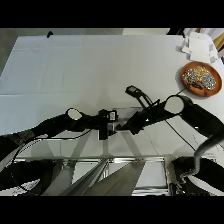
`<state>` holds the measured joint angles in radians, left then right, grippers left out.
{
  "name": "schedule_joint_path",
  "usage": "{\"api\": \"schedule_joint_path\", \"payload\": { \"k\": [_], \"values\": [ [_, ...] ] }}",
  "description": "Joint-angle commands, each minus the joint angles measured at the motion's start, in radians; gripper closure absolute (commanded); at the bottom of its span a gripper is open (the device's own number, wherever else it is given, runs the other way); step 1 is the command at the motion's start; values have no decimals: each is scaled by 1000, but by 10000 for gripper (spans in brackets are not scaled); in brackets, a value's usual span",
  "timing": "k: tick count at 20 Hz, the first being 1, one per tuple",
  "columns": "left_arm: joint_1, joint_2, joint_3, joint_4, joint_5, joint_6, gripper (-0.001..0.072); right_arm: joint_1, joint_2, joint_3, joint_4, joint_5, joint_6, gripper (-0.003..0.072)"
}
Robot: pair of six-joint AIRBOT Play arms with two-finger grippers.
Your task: Fold the box and place the chain.
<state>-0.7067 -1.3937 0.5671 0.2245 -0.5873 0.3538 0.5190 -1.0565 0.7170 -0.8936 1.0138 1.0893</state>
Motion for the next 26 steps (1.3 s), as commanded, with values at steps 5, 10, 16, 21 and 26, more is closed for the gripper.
{"api": "schedule_joint_path", "payload": {
  "k": [5,10,16,21,26],
  "values": [
    [1,1,0,0,0,0,297,-294,296,0,-132,98,65,431],
    [1,1,0,0,0,0,297,-431,259,0,-406,13,250,429],
    [1,1,0,0,0,0,297,-434,8,-1,-473,-69,275,428],
    [1,1,0,0,0,0,297,-434,-154,-1,-494,-117,276,429],
    [1,1,0,0,0,0,297,-434,-219,-1,-494,-148,294,429]
  ]
}}
